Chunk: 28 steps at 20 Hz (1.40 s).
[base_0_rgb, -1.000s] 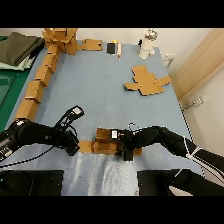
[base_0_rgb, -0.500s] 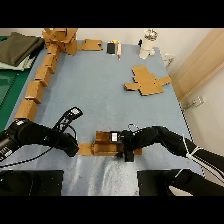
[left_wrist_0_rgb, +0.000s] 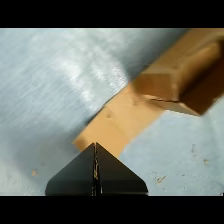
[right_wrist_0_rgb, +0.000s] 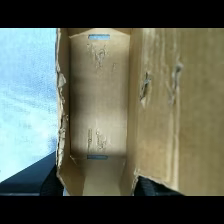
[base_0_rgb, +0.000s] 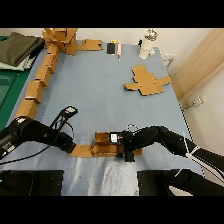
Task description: Fold the box.
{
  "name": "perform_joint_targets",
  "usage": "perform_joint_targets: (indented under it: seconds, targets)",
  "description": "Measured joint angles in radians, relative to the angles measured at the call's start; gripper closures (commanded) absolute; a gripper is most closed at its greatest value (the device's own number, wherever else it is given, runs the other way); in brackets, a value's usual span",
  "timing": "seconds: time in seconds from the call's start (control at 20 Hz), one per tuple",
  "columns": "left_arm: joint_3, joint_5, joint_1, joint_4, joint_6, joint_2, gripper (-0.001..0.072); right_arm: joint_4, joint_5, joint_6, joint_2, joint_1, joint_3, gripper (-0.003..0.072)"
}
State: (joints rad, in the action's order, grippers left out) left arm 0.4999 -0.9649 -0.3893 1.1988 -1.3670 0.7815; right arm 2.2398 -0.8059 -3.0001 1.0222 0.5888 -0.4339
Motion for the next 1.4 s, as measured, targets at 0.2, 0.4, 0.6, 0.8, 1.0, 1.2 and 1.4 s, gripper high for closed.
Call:
perform_joint_targets:
  seconds: [0.2, 0.4, 0.6, 0.8, 1.0, 1.2, 1.4]
  targets:
    - [-0.014, -0.101, 0.158, 0.021, -0.119, 0.054, 0.0698, 0.001, 0.000, 0.000, 0.000, 0.000, 0.000, 0.0168]
    - [-0.042, -0.142, 0.227, -0.034, -0.151, 0.072, 0.0698, 0.001, 0.000, 0.000, 0.000, 0.000, 0.000, 0.0168]
    - [-0.079, -0.137, 0.222, -0.135, -0.121, 0.077, 0.0698, 0.001, 0.000, 0.000, 0.000, 0.000, 0.000, 0.0168]
    - [-0.126, -0.093, 0.216, -0.273, -0.069, 0.078, 0.0698, 0.001, 0.000, 0.000, 0.000, 0.000, 0.000, 0.0168]
    - [-0.156, -0.032, 0.214, -0.418, 0.005, 0.079, 0.0698, 0.002, 0.000, 0.000, 0.000, 0.000, 0.000, 0.0168]
    - [-0.169, -0.017, 0.214, -0.505, 0.059, 0.078, 0.0698, 0.002, -0.004, -0.001, 0.000, 0.000, 0.000, 0.0168]
    - [-0.210, -0.017, 0.214, -0.542, 0.084, 0.078, 0.0698, 0.002, -0.011, -0.001, 0.000, 0.000, 0.000, 0.0168]
